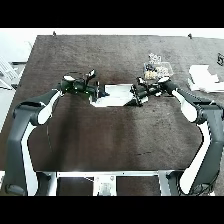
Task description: Fold the box and place the chain.
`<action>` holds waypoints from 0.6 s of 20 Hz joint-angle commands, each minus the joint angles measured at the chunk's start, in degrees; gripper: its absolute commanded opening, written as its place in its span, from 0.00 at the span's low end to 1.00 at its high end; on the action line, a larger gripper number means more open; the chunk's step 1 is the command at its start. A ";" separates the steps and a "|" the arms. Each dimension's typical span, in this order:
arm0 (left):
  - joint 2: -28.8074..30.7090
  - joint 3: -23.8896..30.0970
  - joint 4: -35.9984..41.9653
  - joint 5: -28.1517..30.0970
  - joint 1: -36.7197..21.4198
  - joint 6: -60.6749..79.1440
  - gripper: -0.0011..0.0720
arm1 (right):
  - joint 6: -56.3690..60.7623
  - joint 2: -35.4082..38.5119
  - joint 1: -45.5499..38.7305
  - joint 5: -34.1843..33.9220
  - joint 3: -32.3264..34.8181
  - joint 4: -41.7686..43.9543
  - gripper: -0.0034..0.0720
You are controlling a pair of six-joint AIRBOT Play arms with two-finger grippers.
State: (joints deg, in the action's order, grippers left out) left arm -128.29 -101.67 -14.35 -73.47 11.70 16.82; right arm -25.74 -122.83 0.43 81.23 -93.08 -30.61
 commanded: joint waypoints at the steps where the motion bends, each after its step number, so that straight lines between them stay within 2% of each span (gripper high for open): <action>1: -0.02 -0.02 0.26 0.04 -0.07 0.35 0.12 | 0.02 0.02 -0.02 0.00 0.00 0.02 0.53; 2: -0.02 -0.02 0.28 0.15 -0.07 0.72 0.51 | 0.02 0.02 -0.02 0.00 0.00 0.00 0.53; 3: -0.02 -0.02 0.28 -0.39 -0.07 0.87 0.58 | 0.02 0.02 -0.02 0.00 0.00 0.00 0.53; 9: 1.16 -0.20 1.22 -3.13 -0.79 1.03 0.59 | 0.02 0.02 -0.02 0.00 0.00 0.00 0.53; 12: 2.49 -0.17 3.78 -8.96 -2.25 0.98 0.58 | 0.02 0.02 -0.02 0.00 0.00 0.00 0.53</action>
State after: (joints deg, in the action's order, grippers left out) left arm -126.89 -101.80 -12.47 -77.84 10.50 17.82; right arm -25.74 -122.83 0.34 81.32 -93.10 -30.68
